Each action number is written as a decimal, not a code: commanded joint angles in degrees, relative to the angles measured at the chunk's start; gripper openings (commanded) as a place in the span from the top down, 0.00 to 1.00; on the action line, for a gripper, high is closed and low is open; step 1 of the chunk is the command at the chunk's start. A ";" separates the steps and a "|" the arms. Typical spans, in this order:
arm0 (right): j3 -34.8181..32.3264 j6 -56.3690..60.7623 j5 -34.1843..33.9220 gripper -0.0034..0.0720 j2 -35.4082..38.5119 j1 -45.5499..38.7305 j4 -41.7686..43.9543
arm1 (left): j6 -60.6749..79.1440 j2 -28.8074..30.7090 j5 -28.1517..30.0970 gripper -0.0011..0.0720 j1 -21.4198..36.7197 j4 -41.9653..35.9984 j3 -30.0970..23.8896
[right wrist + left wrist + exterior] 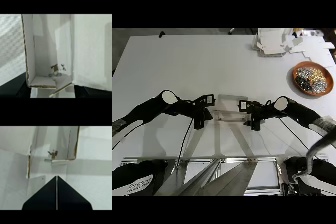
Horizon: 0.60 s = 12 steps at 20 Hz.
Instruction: Fold the box and place the chain.
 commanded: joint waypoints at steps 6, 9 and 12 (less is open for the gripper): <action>0.02 0.02 -0.04 0.43 0.04 0.00 0.04 | 2.03 -3.10 3.13 0.78 2.99 0.83 -0.26; 0.02 0.02 -0.04 0.43 0.04 0.00 0.04 | 2.40 -2.78 7.89 0.74 2.97 0.79 -0.26; 0.02 0.02 -0.04 0.43 0.04 0.00 0.04 | 10.10 -2.12 9.20 0.67 2.97 0.44 -0.26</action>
